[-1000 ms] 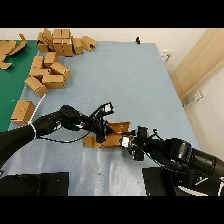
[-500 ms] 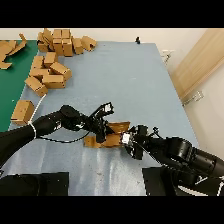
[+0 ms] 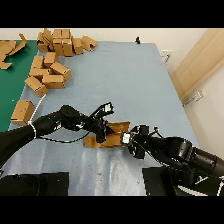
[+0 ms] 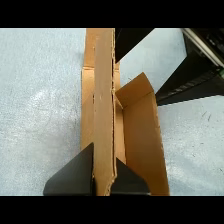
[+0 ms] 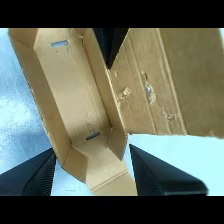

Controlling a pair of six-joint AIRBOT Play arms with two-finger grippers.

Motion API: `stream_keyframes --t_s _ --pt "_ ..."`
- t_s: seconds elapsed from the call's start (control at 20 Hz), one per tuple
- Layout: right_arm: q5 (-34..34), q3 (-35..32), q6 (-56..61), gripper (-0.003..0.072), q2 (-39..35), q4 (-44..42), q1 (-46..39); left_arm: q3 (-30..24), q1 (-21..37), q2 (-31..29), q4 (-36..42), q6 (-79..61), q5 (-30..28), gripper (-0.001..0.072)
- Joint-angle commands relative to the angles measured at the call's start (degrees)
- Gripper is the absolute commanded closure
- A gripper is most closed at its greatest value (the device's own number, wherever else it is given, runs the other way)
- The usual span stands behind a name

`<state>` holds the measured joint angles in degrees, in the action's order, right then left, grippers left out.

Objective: Fold the box.

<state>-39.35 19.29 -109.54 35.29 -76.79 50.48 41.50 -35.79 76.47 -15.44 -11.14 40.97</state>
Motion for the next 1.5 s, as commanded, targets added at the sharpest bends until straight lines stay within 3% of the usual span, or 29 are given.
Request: stream_keyframes --t_s 0.0,0.35,0.5,0.9,1.45 --pt "2.03 0.04 -2.93 -0.0023 0.07 -1.51 -2.32 0.07 0.07 -0.04 -0.02 0.0 0.0 0.0698" --pt "1.9 0.04 -46.84 -0.0023 2.58 -38.95 -20.57 0.04 0.07 -0.04 0.0 0.0 -0.02 0.0698" --pt "-1.46 1.01 -59.32 -0.0022 8.2 -48.24 -25.64 0.04 0.07 -0.04 -0.02 0.0 -0.02 0.0698" --pt "-4.59 7.43 -62.6 -0.0022 21.88 -48.17 -27.76 0.07 0.07 -0.04 0.0 0.0 -0.02 0.0698" --pt "-10.25 7.43 -62.6 -0.0022 22.51 -49.09 -27.98 0.04 0.07 -0.04 0.0 0.0 0.0 0.0698"
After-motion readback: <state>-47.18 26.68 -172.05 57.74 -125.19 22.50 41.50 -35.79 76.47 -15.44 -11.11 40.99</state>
